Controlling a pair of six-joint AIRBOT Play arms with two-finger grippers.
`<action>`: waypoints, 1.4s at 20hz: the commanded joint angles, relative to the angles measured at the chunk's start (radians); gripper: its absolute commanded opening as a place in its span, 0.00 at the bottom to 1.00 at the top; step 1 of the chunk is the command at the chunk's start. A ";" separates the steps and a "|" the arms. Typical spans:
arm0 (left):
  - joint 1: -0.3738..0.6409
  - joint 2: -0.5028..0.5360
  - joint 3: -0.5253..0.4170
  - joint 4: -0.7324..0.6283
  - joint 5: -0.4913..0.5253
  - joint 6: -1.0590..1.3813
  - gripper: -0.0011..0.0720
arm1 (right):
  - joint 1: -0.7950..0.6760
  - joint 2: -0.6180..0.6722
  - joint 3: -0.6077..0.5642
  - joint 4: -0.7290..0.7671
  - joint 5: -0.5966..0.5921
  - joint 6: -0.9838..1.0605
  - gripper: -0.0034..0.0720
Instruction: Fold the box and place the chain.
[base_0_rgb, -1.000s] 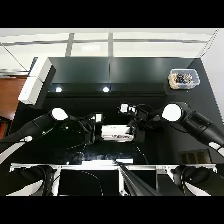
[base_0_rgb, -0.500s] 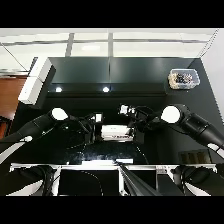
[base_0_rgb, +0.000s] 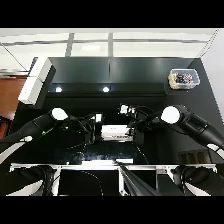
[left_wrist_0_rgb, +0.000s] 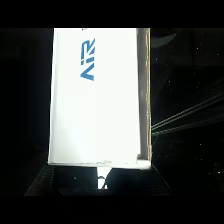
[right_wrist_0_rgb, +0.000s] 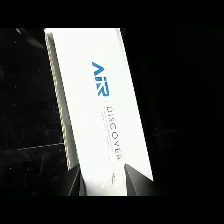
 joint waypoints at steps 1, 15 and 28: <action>0.000 0.001 0.000 0.000 -0.001 0.000 0.55 | 0.001 0.000 0.000 -0.001 0.027 0.000 0.45; 0.000 0.001 0.000 0.000 -0.001 0.000 0.55 | 0.000 0.000 0.000 -0.002 0.048 0.000 0.47; 0.000 0.001 0.000 0.000 -0.001 0.000 0.55 | -0.002 0.030 0.000 -0.026 0.062 0.045 0.47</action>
